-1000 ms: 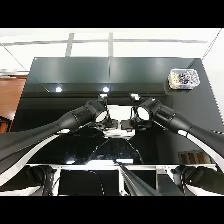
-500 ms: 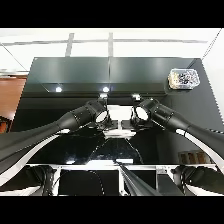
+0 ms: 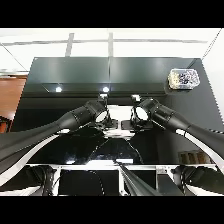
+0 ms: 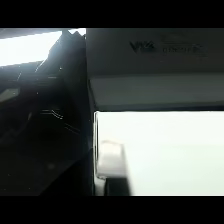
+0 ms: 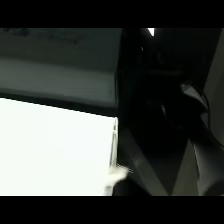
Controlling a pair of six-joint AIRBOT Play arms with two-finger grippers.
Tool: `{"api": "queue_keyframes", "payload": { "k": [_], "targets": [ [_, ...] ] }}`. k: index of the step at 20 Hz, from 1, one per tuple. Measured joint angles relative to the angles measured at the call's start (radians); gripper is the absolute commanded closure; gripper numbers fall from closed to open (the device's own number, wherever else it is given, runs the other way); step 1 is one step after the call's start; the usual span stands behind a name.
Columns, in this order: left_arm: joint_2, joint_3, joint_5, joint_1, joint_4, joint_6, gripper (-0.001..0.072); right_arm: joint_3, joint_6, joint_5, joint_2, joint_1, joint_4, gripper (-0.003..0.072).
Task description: Fold the box and place the chain.
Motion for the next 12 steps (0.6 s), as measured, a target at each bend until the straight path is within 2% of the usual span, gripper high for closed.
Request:
{"api": "queue_keyframes", "payload": {
  "k": [7,8,9,10,12],
  "targets": [
    [0.0,0.0,0.002,0.0,0.002,0.0,0.0679,0.0,0.005,-0.016,0.0,0.0,-0.003,0.0666],
    [0.0,0.0,0.002,0.0,0.002,0.0,0.0679,0.0,0.004,-0.017,0.0,0.0,-0.003,0.0531],
    [0.0,0.0,0.003,0.0,0.007,0.006,0.0678,0.0,-0.002,-0.017,0.0,0.0,-0.001,0.0278],
    [0.0,0.0,0.002,0.0,0.007,0.007,0.0678,0.0,-0.003,-0.02,0.0,0.0,0.0,0.0181],
    [0.0,0.0,-0.001,0.0,0.006,0.006,0.0679,0.0,-0.003,-0.011,0.0,0.0,0.0,0.0177]
  ]
}}
